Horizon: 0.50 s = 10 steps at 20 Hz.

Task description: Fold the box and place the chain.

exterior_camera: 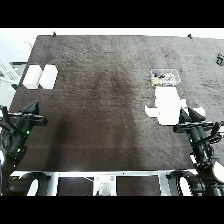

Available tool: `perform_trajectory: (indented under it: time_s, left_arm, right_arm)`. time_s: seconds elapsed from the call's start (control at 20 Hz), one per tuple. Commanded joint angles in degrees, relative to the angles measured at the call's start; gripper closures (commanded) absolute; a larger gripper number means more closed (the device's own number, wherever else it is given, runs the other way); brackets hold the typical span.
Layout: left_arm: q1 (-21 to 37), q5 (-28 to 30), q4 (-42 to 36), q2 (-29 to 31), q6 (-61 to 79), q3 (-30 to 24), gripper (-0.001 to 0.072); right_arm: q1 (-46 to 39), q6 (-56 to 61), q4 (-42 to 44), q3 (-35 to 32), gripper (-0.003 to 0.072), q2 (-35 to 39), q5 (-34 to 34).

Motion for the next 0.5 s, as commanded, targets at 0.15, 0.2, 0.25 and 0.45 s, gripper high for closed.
perform_trajectory:
  time_s: [0.15, 0.2, 0.25, 0.45]
  left_arm:
    - [0.02, 0.0, 0.0, -0.02, 0.0, -0.02, 0.0688]
    - [0.02, 0.0, 0.0, -0.02, 0.0, -0.02, 0.0688]
    - [0.02, 0.0, 0.0, 0.0, 0.0, -0.02, 0.0688]
    - [0.02, 0.0, 0.0, 0.0, 0.0, -0.02, 0.0688]
  right_arm:
    - [0.04, 0.0, 0.04, -0.02, 0.0407, 0.0, 0.0]
    - [0.04, 0.04, 0.11, -0.02, 0.0407, 0.0, 0.04]
    - [0.04, 0.0, 0.13, 0.02, 0.0405, 0.0, 0.04]
    - [-1.27, -3.26, -0.44, 2.8, 0.0291, -0.81, -4.2]
